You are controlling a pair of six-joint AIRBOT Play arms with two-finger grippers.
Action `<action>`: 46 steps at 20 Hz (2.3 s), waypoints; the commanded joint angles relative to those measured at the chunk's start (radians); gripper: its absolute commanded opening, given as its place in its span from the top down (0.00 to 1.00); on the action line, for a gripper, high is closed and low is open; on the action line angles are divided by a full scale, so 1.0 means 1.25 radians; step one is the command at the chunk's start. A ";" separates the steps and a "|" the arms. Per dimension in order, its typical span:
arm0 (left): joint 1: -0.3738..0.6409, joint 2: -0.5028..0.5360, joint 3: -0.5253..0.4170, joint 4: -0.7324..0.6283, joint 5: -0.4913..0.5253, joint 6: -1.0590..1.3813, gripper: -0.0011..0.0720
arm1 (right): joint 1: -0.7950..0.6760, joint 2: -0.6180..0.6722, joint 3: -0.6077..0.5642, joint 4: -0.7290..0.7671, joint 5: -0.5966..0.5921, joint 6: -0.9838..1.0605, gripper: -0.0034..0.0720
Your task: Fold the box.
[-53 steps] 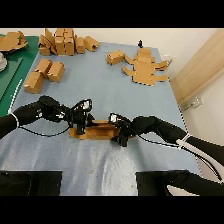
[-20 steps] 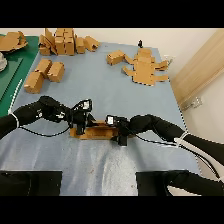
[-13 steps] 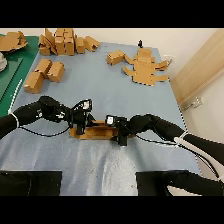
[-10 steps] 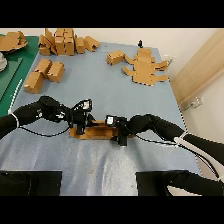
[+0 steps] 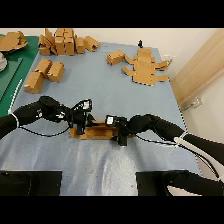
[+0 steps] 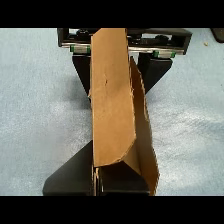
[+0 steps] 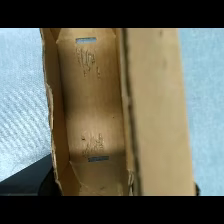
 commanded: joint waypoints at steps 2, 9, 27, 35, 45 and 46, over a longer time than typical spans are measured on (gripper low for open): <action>0.001 0.000 0.000 -0.086 -0.008 0.000 0.97 | 0.000 -0.001 0.000 0.000 0.000 0.000 0.29; 0.000 0.000 0.000 -0.106 0.014 -0.002 0.97 | 0.000 -0.001 0.000 0.000 0.000 0.000 0.29; 0.002 0.089 0.000 -0.035 0.162 -0.160 0.05 | 0.000 -0.001 0.000 0.000 0.000 0.000 0.29; 0.002 0.239 0.000 0.458 -0.024 -0.698 0.97 | 0.000 -0.001 0.000 0.000 -0.001 0.000 0.29; -0.115 0.080 0.068 0.138 -0.086 -1.099 0.97 | 0.000 -0.001 0.001 0.000 -0.001 0.000 0.29; -0.097 0.042 0.096 0.107 -0.086 -1.093 0.97 | 0.000 -0.001 0.001 0.000 -0.001 0.000 0.29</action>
